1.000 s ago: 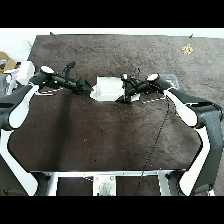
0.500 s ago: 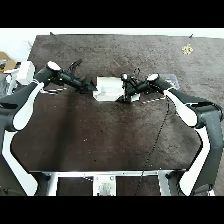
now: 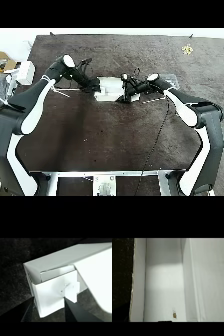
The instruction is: Fold the box and place the chain.
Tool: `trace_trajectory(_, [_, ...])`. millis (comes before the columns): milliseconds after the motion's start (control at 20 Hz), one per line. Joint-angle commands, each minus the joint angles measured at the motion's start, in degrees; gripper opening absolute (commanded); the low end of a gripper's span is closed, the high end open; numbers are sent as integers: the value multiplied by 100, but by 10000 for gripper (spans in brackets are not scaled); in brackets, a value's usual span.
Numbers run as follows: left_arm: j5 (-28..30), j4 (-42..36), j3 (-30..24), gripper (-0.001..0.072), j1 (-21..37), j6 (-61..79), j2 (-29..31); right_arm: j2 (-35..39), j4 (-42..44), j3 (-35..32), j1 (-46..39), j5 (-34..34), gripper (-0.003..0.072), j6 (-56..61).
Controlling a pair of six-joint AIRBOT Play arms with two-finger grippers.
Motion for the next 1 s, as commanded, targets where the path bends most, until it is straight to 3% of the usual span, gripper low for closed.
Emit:
trace_trajectory(0, [109,1169,247,408,-358,-804,-13,0,2,-2,4,0,396,2])
trace_trajectory(200, [448,1353,249,408,-529,-1102,-15,0,2,-2,4,0,396,2])
trace_trajectory(600, [223,2310,262,406,-883,-2081,-48,0,2,-2,4,0,397,2])
trace_trajectory(700, [-70,2605,568,406,-999,-2297,-205,0,2,-2,4,4,396,2])
trace_trajectory(850, [-970,3351,1515,374,-1246,-2625,-708,0,2,-2,4,2,396,2])
trace_trajectory(950, [-994,3646,1552,364,-1349,-2863,-772,0,2,-2,4,0,397,2])
